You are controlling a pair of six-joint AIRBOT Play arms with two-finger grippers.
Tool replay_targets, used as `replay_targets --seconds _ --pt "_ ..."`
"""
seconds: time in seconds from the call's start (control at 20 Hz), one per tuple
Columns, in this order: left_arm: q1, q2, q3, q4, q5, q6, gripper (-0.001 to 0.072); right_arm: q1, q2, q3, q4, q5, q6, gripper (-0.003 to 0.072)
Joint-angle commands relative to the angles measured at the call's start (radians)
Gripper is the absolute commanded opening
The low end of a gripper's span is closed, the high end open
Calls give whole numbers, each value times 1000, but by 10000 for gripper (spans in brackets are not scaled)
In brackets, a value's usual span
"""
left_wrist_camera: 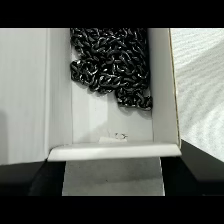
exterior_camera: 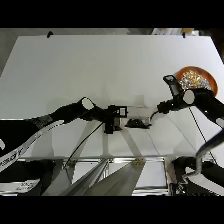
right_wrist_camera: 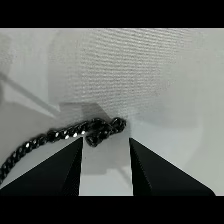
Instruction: Fold the box and place the chain.
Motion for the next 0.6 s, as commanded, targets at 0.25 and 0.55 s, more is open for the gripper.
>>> replay_targets --seconds 0.25,0.55 --pt "1 0 0 0 0 0 390 0 -79 -4 21 -31 11 82" --pt "1 0 0 0 0 0 390 0 23 -4 20 8 10 16"
